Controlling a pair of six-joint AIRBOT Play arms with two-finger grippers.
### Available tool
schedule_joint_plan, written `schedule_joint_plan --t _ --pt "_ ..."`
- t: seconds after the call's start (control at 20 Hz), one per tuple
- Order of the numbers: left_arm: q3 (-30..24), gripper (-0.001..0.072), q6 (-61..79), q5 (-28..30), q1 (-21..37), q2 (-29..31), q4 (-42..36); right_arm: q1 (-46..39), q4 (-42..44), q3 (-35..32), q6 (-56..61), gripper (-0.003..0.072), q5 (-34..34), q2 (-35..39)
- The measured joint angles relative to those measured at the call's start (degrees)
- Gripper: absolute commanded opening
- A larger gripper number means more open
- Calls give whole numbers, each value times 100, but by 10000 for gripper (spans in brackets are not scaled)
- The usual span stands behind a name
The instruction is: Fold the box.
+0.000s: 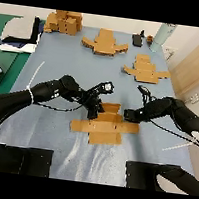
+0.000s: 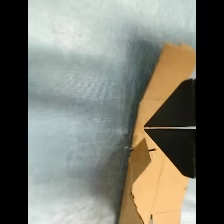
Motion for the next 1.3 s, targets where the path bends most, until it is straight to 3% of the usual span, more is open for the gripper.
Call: schedule_joint_plan --t 0.35,0.7,1.3 --pt "138 14 149 365 17 -243 46 0 -214 122 127 8 560 229" --pt "149 14 44 -308 9 -356 -24 0 -348 133 149 8 793 251" --pt "188 14 -35 -669 76 -221 -15 0 -391 133 153 7 868 245"
